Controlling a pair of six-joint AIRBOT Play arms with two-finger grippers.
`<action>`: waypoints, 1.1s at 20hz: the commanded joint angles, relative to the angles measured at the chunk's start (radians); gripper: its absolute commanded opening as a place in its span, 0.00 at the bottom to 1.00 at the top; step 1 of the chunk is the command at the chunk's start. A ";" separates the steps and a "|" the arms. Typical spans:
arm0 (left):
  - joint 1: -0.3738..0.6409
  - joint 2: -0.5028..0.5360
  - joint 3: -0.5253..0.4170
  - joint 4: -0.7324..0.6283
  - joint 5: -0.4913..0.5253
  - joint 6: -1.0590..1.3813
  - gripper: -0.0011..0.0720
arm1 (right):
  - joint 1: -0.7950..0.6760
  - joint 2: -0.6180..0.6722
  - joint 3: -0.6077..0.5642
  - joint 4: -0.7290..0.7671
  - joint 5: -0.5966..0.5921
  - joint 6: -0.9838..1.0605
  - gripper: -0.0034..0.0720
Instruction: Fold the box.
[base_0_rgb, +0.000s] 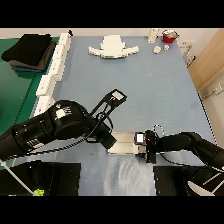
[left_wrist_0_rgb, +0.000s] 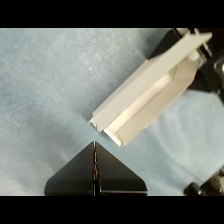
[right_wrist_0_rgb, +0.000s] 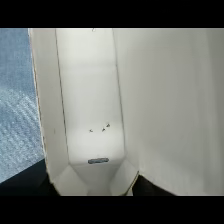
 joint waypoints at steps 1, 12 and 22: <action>0.108 0.092 -0.102 -0.198 0.013 0.321 0.03 | 0.001 0.000 0.000 0.000 0.000 0.000 0.79; 0.473 0.250 -0.550 -0.624 0.223 1.308 0.97 | 0.001 0.000 0.000 0.000 0.000 0.000 0.79; 0.343 0.016 -0.628 -0.937 0.558 1.764 0.97 | 0.001 0.000 0.000 0.000 0.000 0.000 0.79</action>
